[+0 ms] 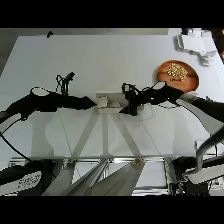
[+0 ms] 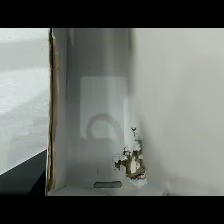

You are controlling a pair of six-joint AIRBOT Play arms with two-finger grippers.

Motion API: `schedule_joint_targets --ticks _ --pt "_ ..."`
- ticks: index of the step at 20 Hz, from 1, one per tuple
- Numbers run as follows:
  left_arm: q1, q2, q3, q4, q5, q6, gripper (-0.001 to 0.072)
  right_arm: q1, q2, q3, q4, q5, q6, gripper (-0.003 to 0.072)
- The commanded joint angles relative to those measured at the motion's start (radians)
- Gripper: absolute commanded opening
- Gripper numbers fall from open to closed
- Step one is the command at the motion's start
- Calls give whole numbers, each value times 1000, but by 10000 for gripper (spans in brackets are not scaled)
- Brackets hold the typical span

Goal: Fold the box and place the chain.

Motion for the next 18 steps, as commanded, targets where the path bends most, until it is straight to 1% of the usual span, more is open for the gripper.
schedule_joint_targets --ticks 1,4,5,7,13,15,18 --pt "-50 0 0 -25 75 19 634 0 0 1 3 0 4 356" --pt "-93 0 0 -14 155 16 632 0 0 1 3 0 4 356" --pt "-95 0 0 -6 158 13 631 0 0 1 3 0 4 356" --pt "-95 0 0 16 158 -7 631 0 0 1 3 0 4 356" --pt "-85 6 0 22 142 -12 631 0 0 1 3 0 4 356" --pt "-69 30 0 23 129 -12 631 0 0 1 3 0 4 356" --pt "-17 85 0 27 96 -12 631 0 0 1 3 0 4 356"
